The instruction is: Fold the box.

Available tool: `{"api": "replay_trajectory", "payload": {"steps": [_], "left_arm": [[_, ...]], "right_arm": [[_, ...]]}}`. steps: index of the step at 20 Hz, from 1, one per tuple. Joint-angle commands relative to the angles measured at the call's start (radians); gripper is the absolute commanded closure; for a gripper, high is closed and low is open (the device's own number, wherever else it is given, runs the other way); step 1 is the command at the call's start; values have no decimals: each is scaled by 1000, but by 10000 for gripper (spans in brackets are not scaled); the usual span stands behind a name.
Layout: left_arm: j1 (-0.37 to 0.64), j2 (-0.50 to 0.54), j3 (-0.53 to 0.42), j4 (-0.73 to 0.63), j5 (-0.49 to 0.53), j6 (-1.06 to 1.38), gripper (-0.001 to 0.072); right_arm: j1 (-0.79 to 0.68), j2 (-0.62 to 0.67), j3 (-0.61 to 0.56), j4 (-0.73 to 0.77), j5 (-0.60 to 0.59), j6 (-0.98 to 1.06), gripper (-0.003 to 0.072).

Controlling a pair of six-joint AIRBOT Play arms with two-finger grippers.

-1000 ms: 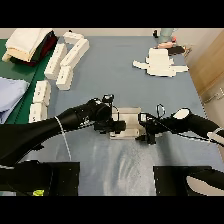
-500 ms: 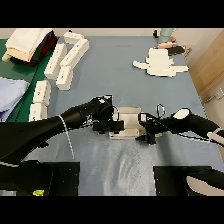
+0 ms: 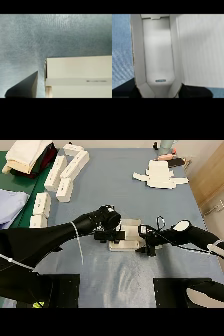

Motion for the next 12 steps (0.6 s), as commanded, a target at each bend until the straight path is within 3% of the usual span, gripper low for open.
{"api": "replay_trajectory", "payload": {"steps": [1,7,8,10,11,12], "left_arm": [[-12,-36,39,29,-31,-3,376],[-67,-47,39,117,-99,-91,396],[-76,-47,39,131,-100,-105,483],[-89,-48,39,138,-94,-114,485],[-92,-50,39,138,-90,-113,627],[-97,-53,39,139,-87,-114,664]], "right_arm": [[0,0,0,0,0,0,177],[0,0,1,0,0,0,177],[0,0,0,0,0,0,177],[0,0,0,0,0,0,177],[0,0,0,0,0,0,177],[0,0,0,0,0,0,177]]}}
